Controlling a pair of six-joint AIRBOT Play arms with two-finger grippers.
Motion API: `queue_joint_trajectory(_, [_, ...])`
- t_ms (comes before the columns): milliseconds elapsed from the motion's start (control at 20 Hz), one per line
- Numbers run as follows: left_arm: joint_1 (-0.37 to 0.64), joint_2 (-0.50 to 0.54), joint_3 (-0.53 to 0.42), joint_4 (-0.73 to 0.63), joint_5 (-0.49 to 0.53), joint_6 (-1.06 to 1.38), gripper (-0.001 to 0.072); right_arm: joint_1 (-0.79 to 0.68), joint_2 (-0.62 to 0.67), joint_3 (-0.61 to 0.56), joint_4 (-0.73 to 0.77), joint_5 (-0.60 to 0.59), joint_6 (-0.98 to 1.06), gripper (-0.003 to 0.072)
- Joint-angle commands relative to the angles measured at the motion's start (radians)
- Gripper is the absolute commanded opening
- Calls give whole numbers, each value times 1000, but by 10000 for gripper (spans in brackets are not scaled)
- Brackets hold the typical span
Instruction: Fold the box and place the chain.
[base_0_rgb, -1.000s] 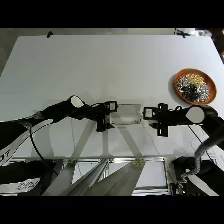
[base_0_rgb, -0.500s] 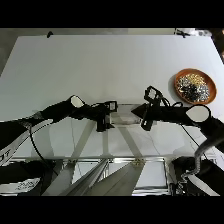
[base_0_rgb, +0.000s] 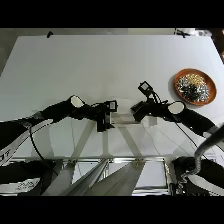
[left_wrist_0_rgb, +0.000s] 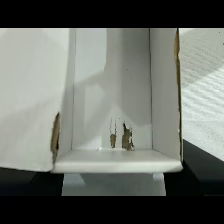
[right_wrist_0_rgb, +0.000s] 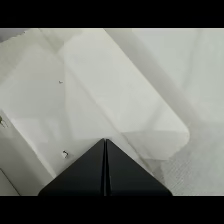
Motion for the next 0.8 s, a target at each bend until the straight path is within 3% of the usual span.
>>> queue_joint_trajectory(0, [0, 0, 0, 3, 0, 4, 393, 2, -22, 0, -4, 26, 13, 9])
queue_joint_trajectory(300, [0, 1, 0, 3, 0, 4, 393, 2, 97, 0, -8, 24, 13, 10])
queue_joint_trajectory(450, [0, 0, 0, 3, 0, 4, 393, 2, 203, 0, -80, 40, 14, 10])
queue_joint_trajectory(650, [0, 0, 0, 3, 0, 4, 393, 2, 339, 0, -243, 201, 13, 11])
queue_joint_trajectory(750, [0, 0, 0, 3, 0, 4, 393, 2, 383, -1, -423, 342, 13, 10])
